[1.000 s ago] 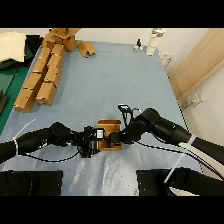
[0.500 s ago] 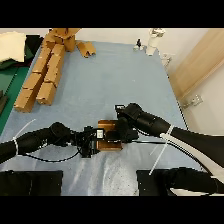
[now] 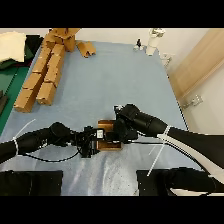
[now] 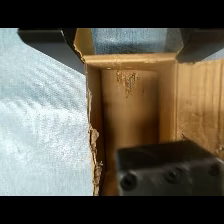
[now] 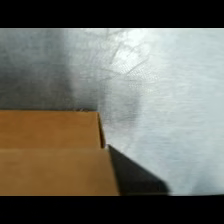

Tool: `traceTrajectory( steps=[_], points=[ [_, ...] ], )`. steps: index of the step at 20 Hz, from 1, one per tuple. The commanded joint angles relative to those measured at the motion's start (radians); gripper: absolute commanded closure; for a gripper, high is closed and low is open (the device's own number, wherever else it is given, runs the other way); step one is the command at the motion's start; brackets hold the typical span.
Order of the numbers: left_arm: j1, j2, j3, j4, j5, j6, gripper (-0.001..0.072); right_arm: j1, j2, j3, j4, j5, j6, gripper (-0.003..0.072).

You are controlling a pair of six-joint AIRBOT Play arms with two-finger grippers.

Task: Fold the box.

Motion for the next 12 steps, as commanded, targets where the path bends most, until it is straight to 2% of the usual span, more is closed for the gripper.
traceTrajectory(
  steps=[1,8,9,10,11,12],
  points=[
    [0.001,0.000,0.000,0.000,0.001,-0.001,0.0119,0.008,0.000,0.001,0.000,0.011,-0.003,0.0275],
    [0.001,0.000,0.000,0.000,0.001,-0.001,0.0119,0.007,-0.013,0.001,-0.008,0.030,0.015,0.0290],
    [0.001,0.000,0.000,0.000,0.001,-0.001,0.0119,0.008,-0.019,0.001,-0.007,0.029,0.015,0.0446],
    [0.001,0.000,0.000,0.000,0.001,-0.001,0.0119,0.008,-0.023,0.001,-0.007,0.027,0.014,0.0648],
    [0.001,0.000,0.000,0.000,0.001,-0.001,0.0119,0.008,-0.024,0.001,-0.005,0.028,0.013,0.0682],
    [0.001,0.000,0.000,0.000,0.001,-0.001,0.0119,0.008,-0.024,0.001,-0.003,0.028,0.009,0.0682]
  ],
)
